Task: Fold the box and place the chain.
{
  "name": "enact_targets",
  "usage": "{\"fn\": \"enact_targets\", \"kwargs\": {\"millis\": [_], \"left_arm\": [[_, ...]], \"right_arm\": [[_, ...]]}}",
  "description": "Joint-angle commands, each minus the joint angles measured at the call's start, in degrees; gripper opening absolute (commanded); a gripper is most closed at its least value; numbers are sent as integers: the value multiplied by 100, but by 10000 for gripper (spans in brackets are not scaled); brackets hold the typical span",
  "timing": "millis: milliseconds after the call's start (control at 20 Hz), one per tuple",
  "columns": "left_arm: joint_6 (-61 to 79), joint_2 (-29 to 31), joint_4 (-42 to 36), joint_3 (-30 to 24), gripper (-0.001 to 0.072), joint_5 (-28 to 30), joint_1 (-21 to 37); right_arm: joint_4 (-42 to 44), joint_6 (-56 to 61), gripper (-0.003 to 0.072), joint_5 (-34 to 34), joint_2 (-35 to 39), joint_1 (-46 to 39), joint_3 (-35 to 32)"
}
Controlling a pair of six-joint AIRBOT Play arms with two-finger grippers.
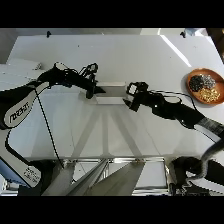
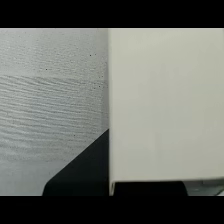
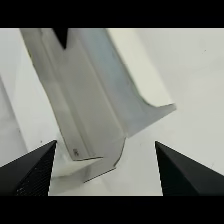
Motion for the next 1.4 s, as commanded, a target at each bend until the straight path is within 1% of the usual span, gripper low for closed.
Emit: {"fn": "enact_targets", "kwargs": {"millis": [0, 150, 250, 350, 500, 650, 700, 800, 900, 1000, 1050, 1150, 1250, 1350], "left_arm": [[2, -4, 2, 0, 14, -7, -2], [2, -4, 2, 0, 14, -4, 0], [2, -4, 2, -2, 14, -7, -2], [2, -4, 2, 0, 14, -4, 0], [2, -4, 2, 0, 14, -4, -2], [2, -4, 2, 0, 14, -4, 0], [2, -4, 2, 0, 14, -4, -2], [2, -4, 2, 0, 14, -4, 0], [2, -4, 2, 0, 14, -4, -2], [2, -4, 2, 0, 14, -4, 0], [2, -4, 2, 0, 14, -4, 0], [2, -4, 2, 0, 14, -7, 0], [2, -4, 2, 0, 14, -4, 0], [2, -4, 2, 0, 14, -4, -2]], "right_arm": [[-555, 765, 688, 409, -50, -138, 214], [-1650, 1624, 688, 710, -291, -138, 396], [-2177, 1967, 688, 874, -501, -138, 459], [-2164, 2039, 688, 872, -553, -140, 470], [-1663, 1993, 688, 925, -404, -382, 470], [-1794, 2013, 688, 1134, -37, -603, 468], [-2000, 2024, 688, 1307, 107, -601, 461], [-2516, 2205, 688, 1882, 354, -601, 407], [-3285, 2618, 688, 2295, 485, -590, 251], [-4199, 3093, 688, 2428, 503, -494, 76], [-4518, 3204, 688, 2426, 503, -409, 15], [-4671, 3215, 688, 2302, 501, -243, -85], [-4553, 3222, 688, 1799, 468, -83, -151], [-4089, 3217, 688, 1119, 328, 46, -168]]}}
